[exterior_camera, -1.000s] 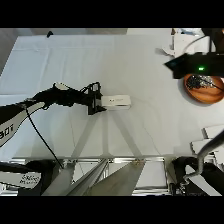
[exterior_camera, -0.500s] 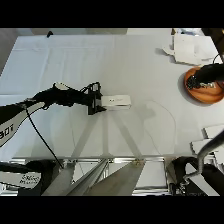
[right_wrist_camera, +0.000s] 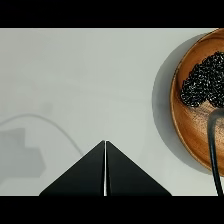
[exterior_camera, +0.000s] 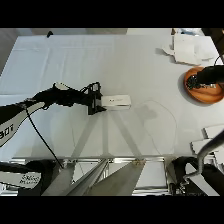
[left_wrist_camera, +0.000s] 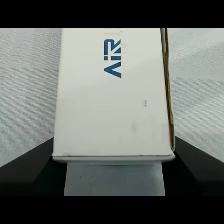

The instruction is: Fold the box and place the chain.

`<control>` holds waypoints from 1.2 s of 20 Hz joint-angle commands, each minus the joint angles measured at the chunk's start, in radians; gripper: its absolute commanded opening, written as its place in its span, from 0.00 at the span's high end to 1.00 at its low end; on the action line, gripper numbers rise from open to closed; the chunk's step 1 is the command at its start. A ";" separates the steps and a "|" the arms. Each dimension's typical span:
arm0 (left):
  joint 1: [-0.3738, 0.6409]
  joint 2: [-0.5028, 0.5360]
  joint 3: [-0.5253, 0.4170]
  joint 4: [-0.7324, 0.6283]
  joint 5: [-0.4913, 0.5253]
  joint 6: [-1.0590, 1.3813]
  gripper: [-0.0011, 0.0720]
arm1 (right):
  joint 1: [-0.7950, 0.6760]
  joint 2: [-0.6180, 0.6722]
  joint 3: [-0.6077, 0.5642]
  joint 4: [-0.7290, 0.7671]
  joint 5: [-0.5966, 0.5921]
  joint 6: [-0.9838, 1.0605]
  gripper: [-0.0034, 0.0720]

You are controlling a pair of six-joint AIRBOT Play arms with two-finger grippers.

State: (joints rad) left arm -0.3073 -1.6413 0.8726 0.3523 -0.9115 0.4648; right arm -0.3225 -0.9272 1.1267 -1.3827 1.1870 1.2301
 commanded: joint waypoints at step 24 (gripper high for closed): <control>0.002 0.077 0.000 0.003 -0.027 -0.053 0.98 | -0.001 0.001 0.001 -0.001 0.001 0.001 0.94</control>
State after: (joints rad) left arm -0.3069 -1.6054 0.8726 0.3538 -0.9390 0.4515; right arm -0.3225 -0.9272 1.1267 -1.3838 1.1877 1.2304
